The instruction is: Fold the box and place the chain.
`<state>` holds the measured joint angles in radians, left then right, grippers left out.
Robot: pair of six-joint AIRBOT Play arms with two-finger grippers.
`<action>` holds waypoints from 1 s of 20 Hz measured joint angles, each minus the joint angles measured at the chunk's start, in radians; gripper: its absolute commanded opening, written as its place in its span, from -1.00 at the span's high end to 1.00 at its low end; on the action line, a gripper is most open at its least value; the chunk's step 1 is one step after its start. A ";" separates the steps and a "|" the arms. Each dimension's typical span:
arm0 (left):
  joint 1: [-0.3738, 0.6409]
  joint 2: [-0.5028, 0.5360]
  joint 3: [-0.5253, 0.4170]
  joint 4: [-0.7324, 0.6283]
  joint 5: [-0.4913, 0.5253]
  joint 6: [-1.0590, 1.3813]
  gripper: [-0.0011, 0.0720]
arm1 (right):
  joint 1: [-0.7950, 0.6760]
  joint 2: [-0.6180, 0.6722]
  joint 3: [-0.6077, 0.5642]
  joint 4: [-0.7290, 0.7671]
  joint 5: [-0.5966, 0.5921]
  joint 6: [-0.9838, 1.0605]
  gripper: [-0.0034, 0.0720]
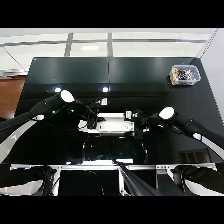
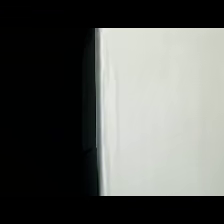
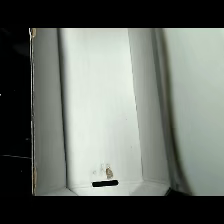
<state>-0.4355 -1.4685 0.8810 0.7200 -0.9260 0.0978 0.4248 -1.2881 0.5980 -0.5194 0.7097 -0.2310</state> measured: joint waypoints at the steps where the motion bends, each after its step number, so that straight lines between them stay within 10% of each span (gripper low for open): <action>1: 0.000 0.000 0.000 0.000 0.000 0.000 0.89 | 0.000 -0.005 0.000 -0.002 0.001 -0.002 -0.96; 20: 0.000 0.000 0.000 0.000 0.000 0.000 0.89 | 0.024 -0.024 0.001 -0.032 -0.019 0.011 -0.93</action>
<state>-0.4358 -1.4685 0.8806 0.7200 -0.9257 0.0975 0.4484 -1.3125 0.5987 -0.5518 0.6903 -0.2203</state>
